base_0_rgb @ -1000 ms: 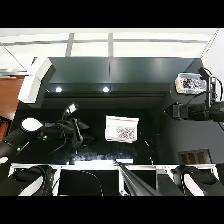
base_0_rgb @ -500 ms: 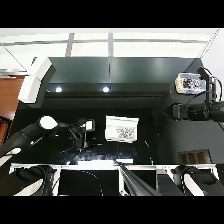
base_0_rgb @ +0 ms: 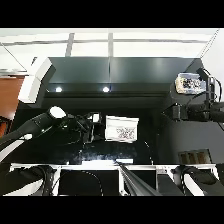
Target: Fold the box and place the chain.
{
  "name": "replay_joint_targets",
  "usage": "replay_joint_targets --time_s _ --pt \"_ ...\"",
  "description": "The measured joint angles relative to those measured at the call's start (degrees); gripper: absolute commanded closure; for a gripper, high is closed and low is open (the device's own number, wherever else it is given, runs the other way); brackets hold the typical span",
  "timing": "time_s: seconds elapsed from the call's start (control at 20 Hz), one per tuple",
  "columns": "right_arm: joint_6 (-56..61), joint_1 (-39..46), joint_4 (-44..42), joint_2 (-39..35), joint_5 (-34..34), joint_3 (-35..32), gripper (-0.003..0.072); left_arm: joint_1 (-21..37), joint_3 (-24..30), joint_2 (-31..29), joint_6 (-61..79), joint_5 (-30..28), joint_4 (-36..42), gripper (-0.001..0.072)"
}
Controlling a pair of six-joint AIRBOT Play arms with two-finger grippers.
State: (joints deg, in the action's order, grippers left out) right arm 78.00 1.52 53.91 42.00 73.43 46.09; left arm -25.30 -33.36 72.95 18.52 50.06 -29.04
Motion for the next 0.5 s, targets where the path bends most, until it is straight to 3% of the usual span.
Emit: replay_joint_targets --time_s 0.5 --pt "0.0 0.0 -0.1 0.0 0.0 0.0 0.0295 -1.3 -0.9 2.1 1.5 2.2 2.4 -0.0003"
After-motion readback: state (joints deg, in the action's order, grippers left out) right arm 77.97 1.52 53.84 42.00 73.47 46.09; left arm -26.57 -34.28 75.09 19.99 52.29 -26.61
